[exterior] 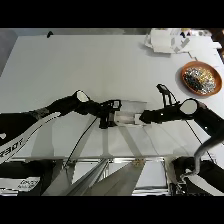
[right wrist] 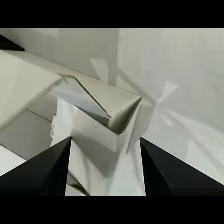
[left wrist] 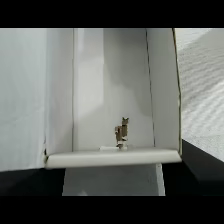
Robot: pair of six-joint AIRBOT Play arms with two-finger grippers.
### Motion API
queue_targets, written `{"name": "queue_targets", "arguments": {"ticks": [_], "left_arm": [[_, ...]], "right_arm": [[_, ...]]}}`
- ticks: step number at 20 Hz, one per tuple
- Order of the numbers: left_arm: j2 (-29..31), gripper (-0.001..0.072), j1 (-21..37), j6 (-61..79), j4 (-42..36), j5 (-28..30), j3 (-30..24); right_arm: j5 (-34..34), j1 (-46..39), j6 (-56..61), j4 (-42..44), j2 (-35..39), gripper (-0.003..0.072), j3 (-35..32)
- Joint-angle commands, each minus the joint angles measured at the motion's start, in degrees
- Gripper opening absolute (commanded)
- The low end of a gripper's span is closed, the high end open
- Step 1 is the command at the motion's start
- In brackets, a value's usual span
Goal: Fold the box and place the chain.
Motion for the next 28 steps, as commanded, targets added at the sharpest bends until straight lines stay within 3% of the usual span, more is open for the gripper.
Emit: {"name": "queue_targets", "arguments": {"ticks": [1, 14, 17, 20, 24, 28], "left_arm": [[0.0, 0.0211, 0.0, 0.0, 0.0, 0.0, 0.0], [0.0, 0.0211, 0.0, 0.0, 0.0, 0.0, 0.0], [0.0, 0.0211, 0.0, 0.0, 0.0, 0.0, 0.0], [0.0, 0.0211, 0.0, 0.0, 0.0, 0.0, 0.0], [0.0, 0.0211, 0.0, 0.0, 0.0, 0.0, 0.0], [0.0, 0.0211, 0.0, 0.0, 0.0, 0.0, 0.0]], "right_arm": [[-1.1, 5.8, 9.7, -5.8, -3.5, 0.0475, 4.5], [4.7, 16.1, 30.3, -18.6, -14.3, 0.0453, 12.0], [6.8, 17.6, 34.7, -21.3, -17.3, 0.0391, 14.9], [8.0, 17.6, 37.0, -22.7, -17.9, 0.0276, 15.3], [8.1, 17.6, 37.1, -22.9, -17.9, 0.0046, 15.3], [8.0, 17.6, 37.7, -23.0, -17.9, 0.0019, 15.3]]}}
